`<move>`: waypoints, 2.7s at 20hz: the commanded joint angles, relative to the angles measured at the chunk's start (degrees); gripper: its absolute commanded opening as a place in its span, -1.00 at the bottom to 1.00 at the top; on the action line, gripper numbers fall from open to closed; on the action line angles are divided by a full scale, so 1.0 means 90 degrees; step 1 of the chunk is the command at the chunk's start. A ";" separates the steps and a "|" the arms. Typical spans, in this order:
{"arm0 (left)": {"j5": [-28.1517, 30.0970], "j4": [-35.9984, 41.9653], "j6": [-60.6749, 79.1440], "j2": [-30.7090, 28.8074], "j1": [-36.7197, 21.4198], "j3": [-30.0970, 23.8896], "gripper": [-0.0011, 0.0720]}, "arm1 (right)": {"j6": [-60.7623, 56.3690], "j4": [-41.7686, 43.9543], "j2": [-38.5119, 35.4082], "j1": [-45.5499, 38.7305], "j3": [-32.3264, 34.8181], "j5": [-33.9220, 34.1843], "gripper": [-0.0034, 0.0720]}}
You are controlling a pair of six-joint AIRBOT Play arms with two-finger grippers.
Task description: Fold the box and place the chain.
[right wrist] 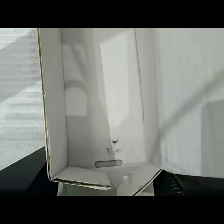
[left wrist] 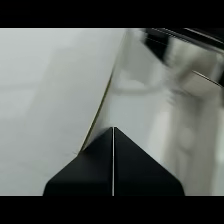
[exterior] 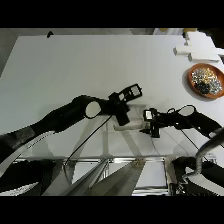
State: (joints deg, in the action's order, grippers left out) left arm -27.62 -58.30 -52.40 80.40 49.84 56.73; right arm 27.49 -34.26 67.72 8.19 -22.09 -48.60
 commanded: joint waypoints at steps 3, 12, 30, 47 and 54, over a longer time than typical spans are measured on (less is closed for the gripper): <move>0.0957 0.0053 -0.1734 0.0984 -0.0185 0.0005 -0.95 | 0.0000 -0.0002 -0.0005 -0.0005 -0.0007 -0.0002 -0.02; -0.0852 -0.0823 -0.1462 -0.0576 -0.0590 0.0005 -0.94 | 0.0000 0.0000 -0.0005 -0.0005 -0.0007 -0.0002 -0.02; -0.2407 -0.0153 0.1681 -0.0882 -0.0614 -0.0799 -0.94 | 0.0000 -0.0002 -0.0005 -0.0005 -0.0007 -0.0002 -0.02; -0.0899 0.0444 0.4420 -0.0889 -0.0935 -0.1872 0.00 | 0.0000 0.0000 -0.0005 -0.0005 -0.0007 -0.0005 -0.02; -0.0840 0.0682 0.4697 -0.0646 -0.0925 -0.1872 -0.01 | 0.0000 0.0000 -0.0005 -0.0005 -0.0007 -0.0005 -0.02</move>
State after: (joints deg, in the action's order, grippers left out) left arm -35.33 -53.63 -11.66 73.71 41.50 39.90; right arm 27.51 -34.26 67.72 8.16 -22.13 -48.64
